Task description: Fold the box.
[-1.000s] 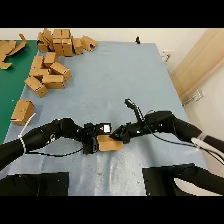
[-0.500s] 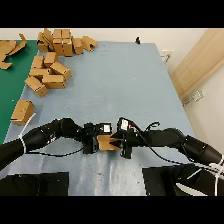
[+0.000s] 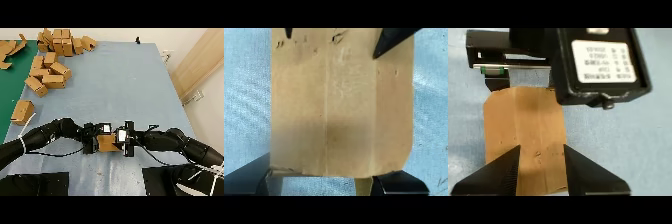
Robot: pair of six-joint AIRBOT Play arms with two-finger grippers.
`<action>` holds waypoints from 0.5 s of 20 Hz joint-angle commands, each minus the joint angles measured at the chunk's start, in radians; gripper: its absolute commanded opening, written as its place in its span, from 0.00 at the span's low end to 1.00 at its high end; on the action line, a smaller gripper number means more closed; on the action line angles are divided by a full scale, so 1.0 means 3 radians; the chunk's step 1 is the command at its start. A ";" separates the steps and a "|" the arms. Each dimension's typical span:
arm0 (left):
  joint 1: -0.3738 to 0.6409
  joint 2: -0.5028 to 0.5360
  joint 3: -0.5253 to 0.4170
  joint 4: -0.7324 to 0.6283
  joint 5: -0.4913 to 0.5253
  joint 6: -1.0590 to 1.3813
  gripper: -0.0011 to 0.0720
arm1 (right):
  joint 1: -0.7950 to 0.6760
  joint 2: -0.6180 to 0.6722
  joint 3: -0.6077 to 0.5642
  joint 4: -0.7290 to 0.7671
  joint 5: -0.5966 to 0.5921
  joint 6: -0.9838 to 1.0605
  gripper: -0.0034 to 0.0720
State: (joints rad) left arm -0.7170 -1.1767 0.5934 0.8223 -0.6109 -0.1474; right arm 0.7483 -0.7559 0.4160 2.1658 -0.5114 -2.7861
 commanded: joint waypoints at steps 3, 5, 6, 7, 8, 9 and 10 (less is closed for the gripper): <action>-0.0001 0.0001 -0.0001 0.0001 0.0000 0.0001 0.59 | 0.0144 0.0004 0.0001 -0.0080 0.0003 -0.0144 0.60; -0.0001 0.0001 -0.0001 0.0001 0.0000 0.0001 0.59 | 0.0210 0.0004 0.0001 -0.0079 0.0003 -0.0142 0.60; -0.0001 0.0001 -0.0001 0.0001 0.0000 0.0001 0.59 | 0.0216 0.0001 0.0000 -0.0079 0.0003 -0.0144 0.60; -0.0001 0.0001 -0.0001 0.0001 0.0000 0.0001 0.59 | 0.0214 -0.0013 0.0000 -0.0084 0.0005 -0.0144 0.60; -0.0001 0.0001 -0.0001 0.0001 0.0001 0.0001 0.59 | 0.0214 -0.0045 0.0000 -0.0136 0.0018 -0.0144 0.60; -0.0001 0.0001 -0.0001 0.0001 0.0001 0.0001 0.59 | 0.0214 -0.0093 0.0000 -0.0177 0.0034 -0.0142 0.60; -0.0001 0.0001 -0.0001 0.0001 0.0000 0.0001 0.59 | 0.0214 -0.0163 0.0000 -0.0223 0.0085 -0.0144 0.60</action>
